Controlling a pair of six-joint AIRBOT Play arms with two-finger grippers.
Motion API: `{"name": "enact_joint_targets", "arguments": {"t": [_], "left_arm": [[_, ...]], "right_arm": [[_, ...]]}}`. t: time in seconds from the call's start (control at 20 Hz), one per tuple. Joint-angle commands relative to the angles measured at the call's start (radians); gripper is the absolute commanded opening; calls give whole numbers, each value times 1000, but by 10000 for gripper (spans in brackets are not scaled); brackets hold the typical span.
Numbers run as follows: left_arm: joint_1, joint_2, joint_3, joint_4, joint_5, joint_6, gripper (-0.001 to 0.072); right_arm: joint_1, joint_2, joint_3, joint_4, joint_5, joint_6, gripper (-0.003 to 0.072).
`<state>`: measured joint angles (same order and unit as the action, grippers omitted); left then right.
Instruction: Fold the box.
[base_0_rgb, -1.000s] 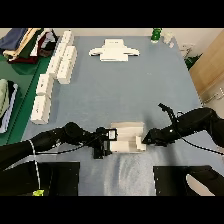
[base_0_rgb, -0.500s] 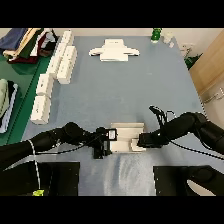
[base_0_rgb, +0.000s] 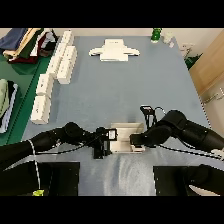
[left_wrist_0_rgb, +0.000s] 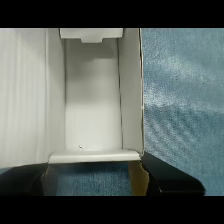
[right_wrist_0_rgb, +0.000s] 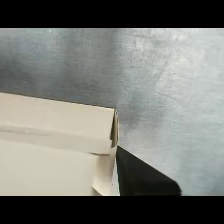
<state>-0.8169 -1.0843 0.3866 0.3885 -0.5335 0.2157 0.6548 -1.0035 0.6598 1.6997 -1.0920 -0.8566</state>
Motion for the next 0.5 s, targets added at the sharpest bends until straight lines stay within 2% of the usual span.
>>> {"name": "enact_joint_targets", "arguments": {"t": [0.0, 0.2, 0.45], "left_arm": [[0, 0, 1, 0, 0, 0, 399], [0, 0, 1, 0, 0, 0, 399], [0, 0, 1, 0, 0, 0, 399]], "right_arm": [[108, -108, 82, -147, -72, 209, 408], [150, -191, 121, -177, -87, 303, 408], [149, -225, 121, -212, -104, 345, 395]]}}
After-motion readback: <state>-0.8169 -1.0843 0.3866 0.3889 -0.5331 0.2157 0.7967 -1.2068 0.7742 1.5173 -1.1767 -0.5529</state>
